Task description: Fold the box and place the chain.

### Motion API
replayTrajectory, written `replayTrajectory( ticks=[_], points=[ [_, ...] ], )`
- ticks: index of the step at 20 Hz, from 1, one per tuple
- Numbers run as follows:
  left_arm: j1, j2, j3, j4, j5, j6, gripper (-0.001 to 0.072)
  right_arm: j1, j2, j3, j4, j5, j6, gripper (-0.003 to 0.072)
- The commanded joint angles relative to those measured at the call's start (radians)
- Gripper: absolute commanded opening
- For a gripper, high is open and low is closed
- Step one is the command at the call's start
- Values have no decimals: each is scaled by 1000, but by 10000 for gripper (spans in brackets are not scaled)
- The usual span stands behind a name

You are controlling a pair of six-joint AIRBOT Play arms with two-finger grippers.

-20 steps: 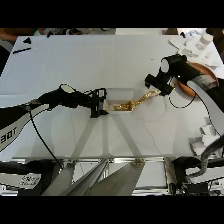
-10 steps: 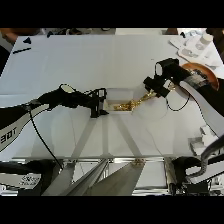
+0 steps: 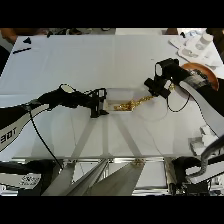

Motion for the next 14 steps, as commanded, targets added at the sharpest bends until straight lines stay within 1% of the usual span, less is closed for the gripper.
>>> replayTrajectory(
  ticks=[1,4,9,14],
  points=[
    [0,0,0,0,0,0,318,1,48,2,0,-10,-109,14],
    [0,0,0,0,0,0,318,3,120,2,0,-17,-140,14],
    [0,0,0,0,0,0,318,53,243,2,0,-42,-271,14],
    [0,0,0,0,0,0,318,172,332,-1,0,-39,-598,14]
  ],
)
